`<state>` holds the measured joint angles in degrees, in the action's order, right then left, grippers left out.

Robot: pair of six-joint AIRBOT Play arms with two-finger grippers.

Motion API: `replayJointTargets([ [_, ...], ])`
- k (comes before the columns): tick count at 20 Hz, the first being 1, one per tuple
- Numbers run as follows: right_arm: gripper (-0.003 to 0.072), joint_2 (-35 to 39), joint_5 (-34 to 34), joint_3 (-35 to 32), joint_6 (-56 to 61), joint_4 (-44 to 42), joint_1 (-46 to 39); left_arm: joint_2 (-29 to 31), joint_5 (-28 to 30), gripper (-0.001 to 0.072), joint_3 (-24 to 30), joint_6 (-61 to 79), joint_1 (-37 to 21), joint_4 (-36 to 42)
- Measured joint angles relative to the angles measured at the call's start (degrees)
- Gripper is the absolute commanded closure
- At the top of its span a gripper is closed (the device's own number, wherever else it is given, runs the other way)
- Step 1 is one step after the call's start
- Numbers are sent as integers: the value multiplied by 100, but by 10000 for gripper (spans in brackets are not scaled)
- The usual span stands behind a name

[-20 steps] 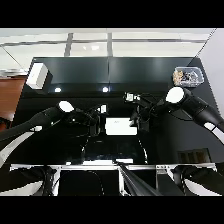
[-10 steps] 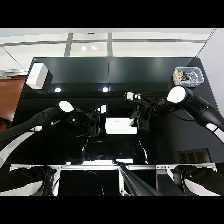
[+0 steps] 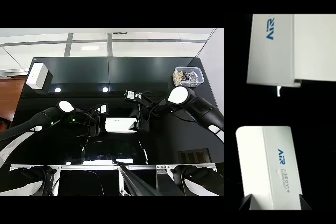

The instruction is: Fold the box and place the chain.

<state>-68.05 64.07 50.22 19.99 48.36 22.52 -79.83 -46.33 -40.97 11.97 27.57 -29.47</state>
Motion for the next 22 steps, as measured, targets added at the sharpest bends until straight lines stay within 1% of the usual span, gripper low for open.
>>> replayJointTargets([
  [4, 6, -131, -87, -28, -166, 7, 7, 0, 2, 309, 0, 0, 0, 0],
  [13, 6, -177, -273, -33, -435, 31, 13, 0, 2, 310, 0, -2, 0, -2],
  [15, 7, -177, -254, -33, -455, 31, 42, 0, 2, 309, 0, 0, 0, -2],
  [18, 7, -177, -44, -33, -461, 33, 160, 0, 4, 309, 0, 0, 0, -2],
  [20, 7, -177, -20, -33, -461, 162, 271, 0, 2, 309, 0, -2, 0, -2],
  [22, 7, -177, -144, -33, -378, 382, 374, 0, 2, 310, 0, 0, 0, -2],
])
